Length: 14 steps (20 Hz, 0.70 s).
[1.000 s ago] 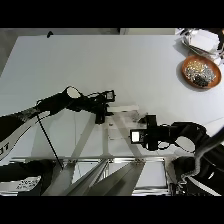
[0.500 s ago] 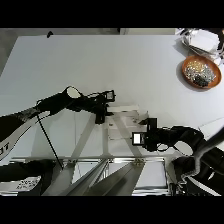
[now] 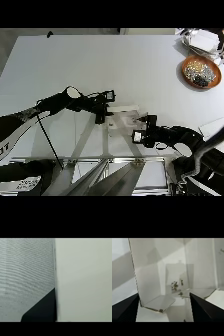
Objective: Fold the box and place the chain.
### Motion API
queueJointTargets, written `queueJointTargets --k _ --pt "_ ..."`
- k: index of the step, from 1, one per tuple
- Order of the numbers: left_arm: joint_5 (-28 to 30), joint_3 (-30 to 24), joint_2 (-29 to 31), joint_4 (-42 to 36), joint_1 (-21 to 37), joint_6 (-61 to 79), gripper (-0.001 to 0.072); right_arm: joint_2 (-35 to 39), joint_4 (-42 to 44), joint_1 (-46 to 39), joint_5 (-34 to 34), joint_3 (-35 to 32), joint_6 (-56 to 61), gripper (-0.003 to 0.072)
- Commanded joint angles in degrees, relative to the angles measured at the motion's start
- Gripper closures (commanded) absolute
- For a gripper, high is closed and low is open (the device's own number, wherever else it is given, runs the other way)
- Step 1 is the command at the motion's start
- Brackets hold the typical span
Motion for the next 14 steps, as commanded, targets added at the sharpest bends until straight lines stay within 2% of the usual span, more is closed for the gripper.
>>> queueJointTargets --k 1,5,9,14 --pt "0.0 0.0 0.0 0.0 0.0 0.0 0.0696 0.0 -0.2 0.1 -3.4 0.0 0.0 -0.0008" --pt "0.0 0.0 0.0 0.0 0.0 0.0 0.0696 0.0 -0.1 -0.3 -5.3 0.1 -0.3 -0.0008" --pt "0.0 0.0 0.0 0.0 0.0 0.0 0.0696 -0.5 0.8 -7.3 0.9 3.8 -0.7 -0.0005" --pt "0.0 0.0 0.0 0.0 0.0 0.0 0.0696 -5.4 13.4 -9.8 2.6 4.5 -14.1 -0.0004"
